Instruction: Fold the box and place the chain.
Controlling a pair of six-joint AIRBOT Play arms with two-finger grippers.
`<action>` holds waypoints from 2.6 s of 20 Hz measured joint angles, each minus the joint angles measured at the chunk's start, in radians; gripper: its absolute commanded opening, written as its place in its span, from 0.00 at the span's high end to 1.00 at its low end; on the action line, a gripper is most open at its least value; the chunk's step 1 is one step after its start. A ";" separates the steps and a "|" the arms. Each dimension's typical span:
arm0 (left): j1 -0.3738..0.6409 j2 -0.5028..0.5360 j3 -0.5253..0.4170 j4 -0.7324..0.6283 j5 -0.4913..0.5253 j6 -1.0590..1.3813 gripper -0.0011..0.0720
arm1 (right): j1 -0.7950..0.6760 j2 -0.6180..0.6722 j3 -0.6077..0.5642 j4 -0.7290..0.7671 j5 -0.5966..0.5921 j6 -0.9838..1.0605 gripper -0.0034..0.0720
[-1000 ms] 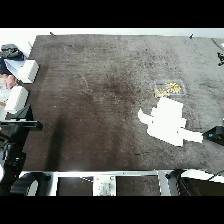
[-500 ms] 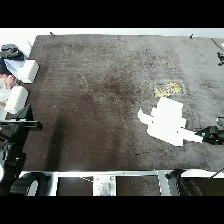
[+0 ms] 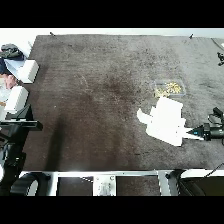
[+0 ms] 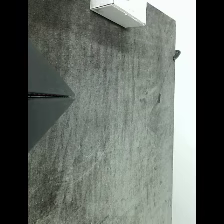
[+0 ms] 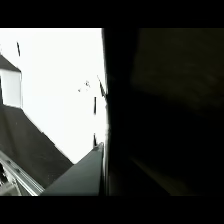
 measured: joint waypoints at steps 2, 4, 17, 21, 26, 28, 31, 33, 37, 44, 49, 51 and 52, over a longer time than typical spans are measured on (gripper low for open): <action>0.000 0.000 0.000 0.000 0.000 0.000 0.97 | 0.020 0.006 -0.003 0.000 0.010 -0.025 0.98; 0.000 0.000 0.000 0.000 0.000 0.000 0.97 | 0.030 0.034 -0.013 0.006 0.026 -0.039 0.98; 0.000 0.000 0.000 0.000 0.000 0.000 0.97 | 0.484 0.252 -0.327 0.508 -0.189 -0.195 0.98; 0.000 0.000 0.000 0.000 -0.007 0.000 0.97 | 0.741 0.254 -0.297 0.686 -0.365 -0.212 0.98; 0.000 0.000 0.000 0.000 -0.023 0.000 0.97 | 0.964 0.174 -0.111 0.692 -0.533 -0.128 0.98; 0.000 0.000 0.000 0.000 -0.025 0.001 0.67 | 1.011 0.117 -0.028 0.650 -0.565 -0.068 0.98; 0.000 0.000 0.003 0.000 -0.052 0.030 0.28 | 1.062 0.036 0.071 0.607 -0.606 -0.009 0.97; 0.000 -0.002 0.009 0.002 -0.095 0.061 0.28 | 1.090 -0.007 0.122 0.573 -0.625 0.006 0.97; 0.000 -0.025 0.052 0.003 -0.155 0.092 0.28 | 1.121 -0.054 0.187 0.499 -0.647 0.020 0.97; 0.000 -0.407 0.248 0.002 -0.282 0.092 0.28 | 1.132 -0.071 0.212 0.421 -0.679 0.026 0.97; 0.000 -0.830 0.516 0.024 -0.435 0.080 0.28 | 1.134 -0.072 0.214 0.409 -0.685 0.026 0.97; 0.000 -0.998 0.657 0.076 -0.517 0.027 0.28 | 1.134 -0.072 0.214 0.406 -0.685 0.026 0.97; 0.000 -1.081 0.737 0.120 -0.571 -0.021 0.28 | 1.134 -0.072 0.214 0.406 -0.685 0.026 0.97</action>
